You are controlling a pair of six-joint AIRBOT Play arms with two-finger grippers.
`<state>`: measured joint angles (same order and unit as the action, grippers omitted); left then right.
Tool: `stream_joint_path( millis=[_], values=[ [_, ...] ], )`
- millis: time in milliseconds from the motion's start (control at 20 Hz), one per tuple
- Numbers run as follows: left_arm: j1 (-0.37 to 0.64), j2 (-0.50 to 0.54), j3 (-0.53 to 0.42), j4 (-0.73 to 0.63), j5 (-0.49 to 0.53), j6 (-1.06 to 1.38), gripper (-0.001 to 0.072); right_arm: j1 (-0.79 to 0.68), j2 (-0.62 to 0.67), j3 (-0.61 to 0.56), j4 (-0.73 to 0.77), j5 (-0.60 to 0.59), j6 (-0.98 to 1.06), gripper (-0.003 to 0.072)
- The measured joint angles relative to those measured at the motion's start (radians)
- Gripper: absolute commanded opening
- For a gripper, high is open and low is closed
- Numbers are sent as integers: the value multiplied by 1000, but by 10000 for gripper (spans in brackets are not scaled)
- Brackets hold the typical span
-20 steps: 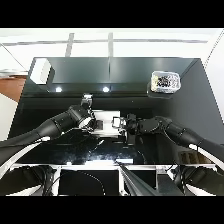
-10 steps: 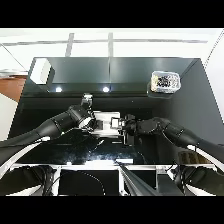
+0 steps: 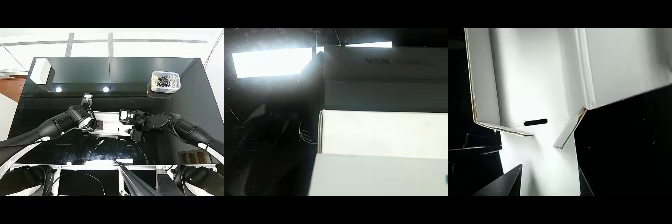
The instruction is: Fold the box and place the chain.
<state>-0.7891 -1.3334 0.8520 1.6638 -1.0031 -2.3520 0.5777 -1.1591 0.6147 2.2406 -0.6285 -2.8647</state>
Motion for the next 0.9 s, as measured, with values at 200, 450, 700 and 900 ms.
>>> stream_joint_path(
  millis=[200, 450, 700, 900],
  values=[
    [0, 0, 0, 0, 0, 0, 27, 31, -11, 1, 50, 51, -61, 411],
    [0, 0, 0, 0, 0, 0, 27, 86, -43, 7, 85, 95, -109, 217],
    [0, 0, 0, 0, 0, -1, 27, 119, -70, 23, 104, 132, -121, 128],
    [0, 0, 0, 0, 0, -2, 27, 144, -86, 30, 120, 167, -124, 128]
  ],
)
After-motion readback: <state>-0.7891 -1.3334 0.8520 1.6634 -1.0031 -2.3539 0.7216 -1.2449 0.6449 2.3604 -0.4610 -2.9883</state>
